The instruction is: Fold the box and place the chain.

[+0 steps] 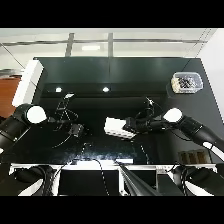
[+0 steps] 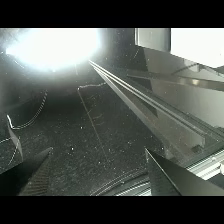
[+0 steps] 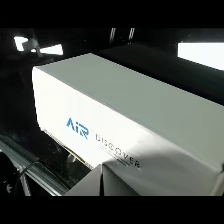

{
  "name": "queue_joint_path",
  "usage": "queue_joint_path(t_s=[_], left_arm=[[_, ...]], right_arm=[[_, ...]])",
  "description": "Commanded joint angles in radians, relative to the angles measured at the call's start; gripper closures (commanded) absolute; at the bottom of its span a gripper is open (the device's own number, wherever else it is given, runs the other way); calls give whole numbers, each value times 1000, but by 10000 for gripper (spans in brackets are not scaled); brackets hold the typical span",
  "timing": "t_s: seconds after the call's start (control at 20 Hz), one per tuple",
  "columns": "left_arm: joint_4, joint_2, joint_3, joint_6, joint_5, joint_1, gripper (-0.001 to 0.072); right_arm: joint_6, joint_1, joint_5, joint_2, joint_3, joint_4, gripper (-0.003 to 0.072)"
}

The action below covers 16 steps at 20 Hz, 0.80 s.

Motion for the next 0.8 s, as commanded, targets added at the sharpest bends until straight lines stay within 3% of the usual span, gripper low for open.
queue_joint_path(t_s=[0.0,0.3,0.5,0.65,0.75], left_arm=[[0,-1,0,0,0,0,7],[0,-1,0,0,19,0,7],[0,-1,11,42,30,1,7],[-85,-13,59,198,76,0,7],[-104,-46,143,330,53,0,7]], right_arm=[[0,6,-20,-15,-2,-24,669],[-2,6,-12,-14,-2,-18,669],[-98,-39,113,37,47,53,669],[-108,-133,172,141,80,0,669],[-105,-233,211,213,80,-44,668]])
